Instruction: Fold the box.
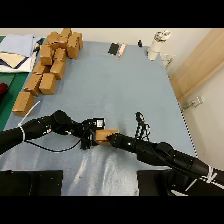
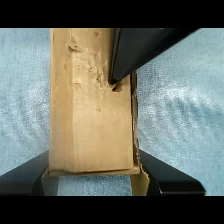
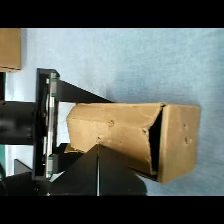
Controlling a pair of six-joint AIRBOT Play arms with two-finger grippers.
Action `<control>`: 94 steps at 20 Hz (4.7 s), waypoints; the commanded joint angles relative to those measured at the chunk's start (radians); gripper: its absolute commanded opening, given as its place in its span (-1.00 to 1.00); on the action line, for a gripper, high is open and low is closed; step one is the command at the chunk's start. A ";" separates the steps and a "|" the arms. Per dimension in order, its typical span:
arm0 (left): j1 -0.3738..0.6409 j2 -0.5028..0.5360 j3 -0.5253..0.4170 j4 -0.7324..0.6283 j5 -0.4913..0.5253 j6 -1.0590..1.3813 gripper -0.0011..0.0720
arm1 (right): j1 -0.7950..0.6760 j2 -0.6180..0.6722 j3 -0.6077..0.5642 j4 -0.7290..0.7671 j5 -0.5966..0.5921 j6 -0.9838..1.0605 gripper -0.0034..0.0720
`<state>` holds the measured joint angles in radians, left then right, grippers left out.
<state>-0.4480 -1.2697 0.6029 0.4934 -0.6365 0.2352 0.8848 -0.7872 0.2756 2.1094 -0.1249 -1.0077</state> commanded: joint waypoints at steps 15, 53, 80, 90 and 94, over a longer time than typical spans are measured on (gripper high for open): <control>0.000 0.000 0.000 0.000 0.000 0.000 0.30 | -0.098 0.141 0.222 -0.524 -0.626 0.108 -0.90; 0.423 0.148 0.003 0.261 0.193 -0.654 0.30 | -0.309 -0.128 0.373 -0.628 -0.845 0.207 -0.90; 0.974 0.144 0.004 0.433 0.010 -0.799 0.95 | -0.309 -0.128 0.373 -0.602 -0.845 0.195 -0.90; 0.973 0.304 0.173 0.818 -0.433 -1.127 0.95 | -0.309 -0.128 0.373 -0.541 -0.845 0.109 -0.90; 0.935 0.424 0.233 0.579 -0.565 -1.201 -0.95 | -0.311 -0.133 0.378 -0.526 -0.832 0.082 -0.90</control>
<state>0.5133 -0.9199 0.7959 1.1992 -1.0767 -0.8951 0.5755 -0.9165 0.6495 1.5658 -0.9691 -0.8913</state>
